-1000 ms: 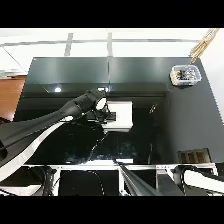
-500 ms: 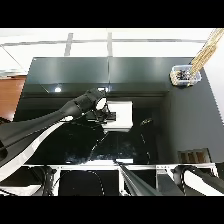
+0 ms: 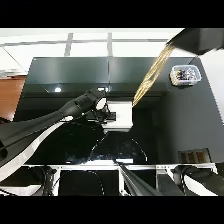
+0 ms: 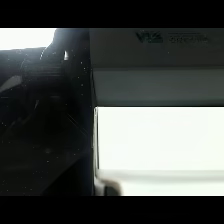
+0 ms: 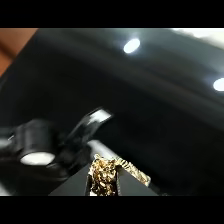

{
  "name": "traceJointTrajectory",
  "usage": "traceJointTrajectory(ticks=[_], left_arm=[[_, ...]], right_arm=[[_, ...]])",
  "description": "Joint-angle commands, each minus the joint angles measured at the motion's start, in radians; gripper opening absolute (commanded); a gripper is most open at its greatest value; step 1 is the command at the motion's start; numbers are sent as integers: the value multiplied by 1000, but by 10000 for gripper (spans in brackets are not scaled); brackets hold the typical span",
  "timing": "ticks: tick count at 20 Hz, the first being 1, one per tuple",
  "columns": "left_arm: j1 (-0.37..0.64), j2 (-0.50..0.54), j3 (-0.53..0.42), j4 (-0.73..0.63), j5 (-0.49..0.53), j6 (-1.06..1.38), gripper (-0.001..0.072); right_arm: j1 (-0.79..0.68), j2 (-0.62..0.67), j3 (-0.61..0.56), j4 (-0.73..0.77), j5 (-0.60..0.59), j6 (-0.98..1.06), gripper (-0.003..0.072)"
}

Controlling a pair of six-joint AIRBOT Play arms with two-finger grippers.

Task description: Fold the box and place the chain.

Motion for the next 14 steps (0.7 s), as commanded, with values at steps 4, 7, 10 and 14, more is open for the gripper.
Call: traceJointTrajectory(ticks=[4,7,10,14], left_arm=[[1,0,1,0,-2,0,27],[1,0,1,0,-2,0,27],[1,0,1,0,-2,0,26],[1,0,1,0,-2,0,27]], right_arm=[[79,2,-170,168,-83,-35,8],[126,2,-280,214,-136,-37,9],[166,1,-367,212,-234,-37,9],[168,0,-431,190,-310,-36,9]])
